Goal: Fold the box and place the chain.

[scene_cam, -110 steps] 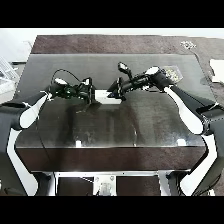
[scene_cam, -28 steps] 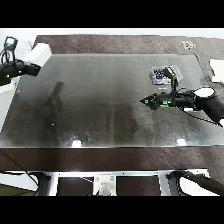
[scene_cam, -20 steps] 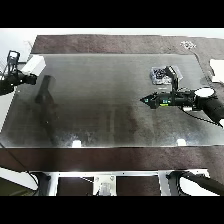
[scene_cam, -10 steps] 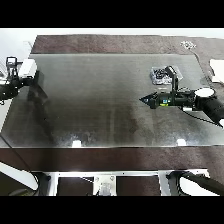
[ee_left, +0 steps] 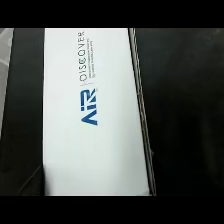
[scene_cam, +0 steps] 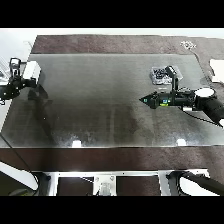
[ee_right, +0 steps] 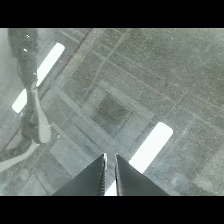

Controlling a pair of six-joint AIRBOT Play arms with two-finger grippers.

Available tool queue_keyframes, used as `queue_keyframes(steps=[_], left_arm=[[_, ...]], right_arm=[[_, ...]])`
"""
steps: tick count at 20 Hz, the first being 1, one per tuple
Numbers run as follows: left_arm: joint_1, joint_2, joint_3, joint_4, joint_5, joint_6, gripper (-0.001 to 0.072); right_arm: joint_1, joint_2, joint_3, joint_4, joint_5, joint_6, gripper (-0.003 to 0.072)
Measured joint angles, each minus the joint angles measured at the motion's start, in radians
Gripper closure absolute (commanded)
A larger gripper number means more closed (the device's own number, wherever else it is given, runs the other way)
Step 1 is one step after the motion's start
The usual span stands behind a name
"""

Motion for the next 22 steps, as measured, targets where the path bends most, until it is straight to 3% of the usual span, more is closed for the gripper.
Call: queue_keyframes(steps=[4, 8, 10, 11, 12, 13, 14, 19, 22], left_arm=[[0.001, 0.021, 0.0, 0.014, -0.004, 0.047, -0.0011], [0.005, 0.12, 0.0, 0.054, -0.023, 0.061, -0.0011], [0.005, 0.19, 0.0, 0.064, -0.071, 0.057, -0.0011], [0.005, 0.228, 0.0, 0.068, -0.109, 0.05, 0.0021], [0.005, 0.265, 0.0, 0.07, -0.15, 0.038, 0.0235], [0.005, 0.296, 0.0, 0.072, -0.19, 0.024, 0.0525], [0.005, 0.324, 0.0, 0.074, -0.241, 0.01, 0.0692], [0.003, 0.408, -0.009, 0.043, -0.554, -0.048, 0.0697], [-0.017, 0.492, -0.089, -0.029, -0.625, -0.062, 0.0697]], right_arm=[[0.0, 0.0, 0.0, 0.004, 0.0, 0.0, 0.0445], [0.0, 0.0, 0.0, 0.019, 0.0, 0.0, 0.0452], [0.0, 0.0, 0.0, 0.039, 0.0, 0.0, 0.0542], [0.0, 0.0, 0.0, 0.048, 0.0, 0.0, 0.0654], [0.0, 0.0, 0.0, 0.056, 0.0, 0.0, 0.0676], [0.0, 0.0, 0.0, 0.061, 0.0, 0.0, 0.0677], [0.0, 0.002, 0.0, 0.065, 0.0, 0.0, 0.0678], [0.006, 0.07, 0.0, 0.065, -0.012, 0.0, 0.068], [0.006, 0.171, -0.018, 0.04, -0.055, -0.001, 0.068]])
